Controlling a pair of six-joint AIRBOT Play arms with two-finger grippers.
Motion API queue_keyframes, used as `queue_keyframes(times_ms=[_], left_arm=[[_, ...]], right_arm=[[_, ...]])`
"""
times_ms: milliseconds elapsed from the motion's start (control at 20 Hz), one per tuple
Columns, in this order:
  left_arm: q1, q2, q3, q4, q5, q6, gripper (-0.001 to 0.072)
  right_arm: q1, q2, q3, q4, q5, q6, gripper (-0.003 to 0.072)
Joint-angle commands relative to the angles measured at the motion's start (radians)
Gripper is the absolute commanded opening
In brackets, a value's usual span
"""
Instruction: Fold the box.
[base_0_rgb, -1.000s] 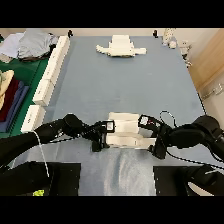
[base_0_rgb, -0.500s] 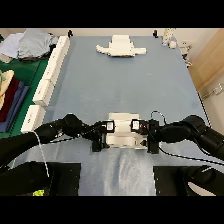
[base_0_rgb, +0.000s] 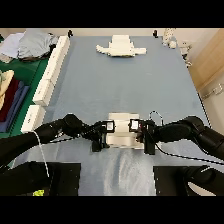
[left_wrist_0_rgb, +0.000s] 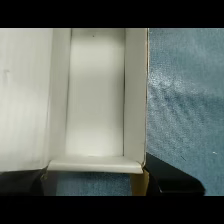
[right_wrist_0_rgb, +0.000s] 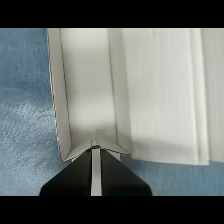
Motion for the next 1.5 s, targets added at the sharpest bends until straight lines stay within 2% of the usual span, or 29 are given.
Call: queue_keyframes(times_ms=[0,50,100,150,200,250,300,550,650,700,750,800,900,1050,1150,1300,1450], left_arm=[[0.0,0.0,0.0,0.0,0.0,0.0,0.0549],[0.0,0.0,0.0,0.0,0.0,0.0,0.0549],[0.0,0.0,0.0,0.0,0.0,0.0,0.0549],[0.0,0.0,0.0,0.0,0.0,0.0,0.0549],[0.0,0.0,0.0,0.0,0.0,0.0,0.0549],[0.0,0.0,0.0,0.0,0.0,0.0,0.0549],[0.0,0.0,0.0,0.0,0.0,0.0,0.0549],[0.0,0.0,0.0,0.0,0.0,0.0,0.0549],[0.0,0.0,0.0,0.0,0.0,0.0,0.0549],[0.0,0.0,0.0,0.0,0.0,0.0,0.0549],[0.0,0.0,0.0,0.0,0.0,0.0,0.0549],[0.0,0.0,0.0,0.0,0.0,0.0,0.0549],[0.0,0.0,0.0,0.0,0.0,0.0,0.0549],[0.0,0.0,0.0,0.0,0.0,0.0,0.0549],[0.0,0.0,0.0,0.0,0.0,0.0,0.0549],[0.0,0.0,0.0,0.0,0.0,0.0,0.0549],[0.0,0.0,0.0,0.0,0.0,0.0,0.0549]], right_arm=[[0.001,-0.025,0.0,0.056,0.027,-0.045,0.0076],[0.001,-0.032,0.0,0.069,0.031,-0.06,0.0083],[0.001,-0.037,0.0,0.075,0.033,-0.063,0.0206],[0.001,-0.039,-0.001,0.076,0.033,-0.065,0.0505],[0.001,-0.039,0.0,0.076,0.031,-0.075,0.0619],[0.001,-0.039,-0.001,0.073,0.031,-0.078,0.062],[0.001,-0.039,0.0,0.072,0.03,-0.078,0.066],[0.001,-0.038,0.0,0.072,0.027,-0.077,0.0664],[0.0,-0.029,0.001,0.07,0.011,-0.05,0.065],[0.0,-0.019,0.008,0.049,-0.005,0.035,0.0524],[0.0,-0.005,0.024,-0.002,-0.033,0.165,0.0313],[-0.001,0.01,0.043,-0.082,-0.064,0.309,0.02],[-0.001,0.047,0.076,-0.285,-0.14,0.569,0.0025],[-0.052,0.116,0.084,-0.527,-0.206,0.894,0.0002],[-0.137,0.132,0.083,-0.597,-0.254,1.087,0.0002],[-0.344,0.109,0.073,-0.497,-0.332,1.184,0.0],[-0.562,0.043,0.053,-0.22,-0.345,1.14,0.0]])
